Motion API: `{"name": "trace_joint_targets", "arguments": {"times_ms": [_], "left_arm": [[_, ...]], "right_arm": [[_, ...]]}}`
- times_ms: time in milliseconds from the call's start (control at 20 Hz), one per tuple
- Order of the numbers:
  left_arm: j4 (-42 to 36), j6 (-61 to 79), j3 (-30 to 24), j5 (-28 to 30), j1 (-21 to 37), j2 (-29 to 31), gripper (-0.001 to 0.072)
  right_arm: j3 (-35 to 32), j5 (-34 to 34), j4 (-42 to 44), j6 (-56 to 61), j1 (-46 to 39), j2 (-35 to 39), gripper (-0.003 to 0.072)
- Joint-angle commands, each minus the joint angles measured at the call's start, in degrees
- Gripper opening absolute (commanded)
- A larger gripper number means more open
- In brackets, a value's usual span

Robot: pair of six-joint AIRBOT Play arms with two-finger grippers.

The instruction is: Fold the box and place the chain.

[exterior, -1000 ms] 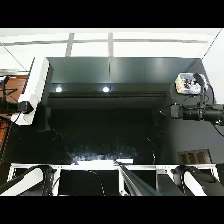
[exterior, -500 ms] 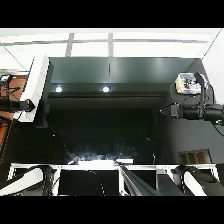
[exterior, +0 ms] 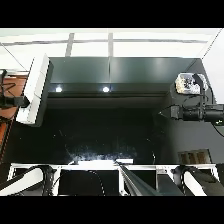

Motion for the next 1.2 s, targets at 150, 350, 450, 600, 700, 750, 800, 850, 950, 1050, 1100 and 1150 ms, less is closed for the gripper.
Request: {"name": "trace_joint_targets", "arguments": {"times_ms": [150,350,450,600,700,750,800,850,950,1050,1100,1150], "left_arm": [[-0.3,-11.0,14.5,-19.1,-5.3,1.6,0.071],[-7.1,-17.1,15.3,-22.4,-10.9,6.9,0.0035],[-11.9,-17.0,10.9,-18.8,-15.1,12.4,0.0029],[-12.6,-17.0,-3.5,-3.1,-24.8,25.7,0.0029],[-12.5,-16.9,-15.8,10.3,-30.8,34.2,0.0029],[-12.5,-16.8,-21.4,16.6,-33.1,37.6,0.0029],[-12.5,-16.8,-25.0,20.6,-34.6,40.0,0.003],[-12.5,-16.8,-27.3,22.6,-35.3,41.6,0.003],[-11.9,-16.8,-28.3,21.2,-35.2,42.9,0.0031],[-12.1,-16.9,-28.3,18.5,-35.3,42.8,0.0031],[-12.1,-16.9,-28.3,18.1,-35.3,42.8,0.0031],[-12.1,-16.9,-28.3,18.1,-35.3,42.8,0.0031]], "right_arm": [[2.3,3.3,0.3,-0.7,0.0,3.6,0.0018],[2.4,-0.2,-5.4,-0.4,0.1,13.7,0.0017],[2.4,-5.2,-8.6,-0.6,0.1,18.0,0.0018],[1.3,-16.2,-11.9,-5.9,0.1,20.0,0.0018],[-2.8,-25.9,-12.1,-10.3,0.1,19.8,0.0019],[-5.4,-31.5,-12.3,-10.2,0.1,19.6,0.0019],[-7.0,-34.9,-12.3,-10.2,0.1,19.6,0.0019],[-7.9,-36.5,-12.3,-10.2,0.0,19.6,0.0019],[-8.0,-34.8,-12.3,-10.2,0.0,19.6,0.0019],[-8.0,-34.9,-12.3,-10.2,0.0,19.6,0.0019],[-8.0,-34.9,-12.2,-10.2,0.0,19.6,0.0019],[-8.0,-34.9,-12.3,-10.2,0.0,19.6,0.0019]]}}
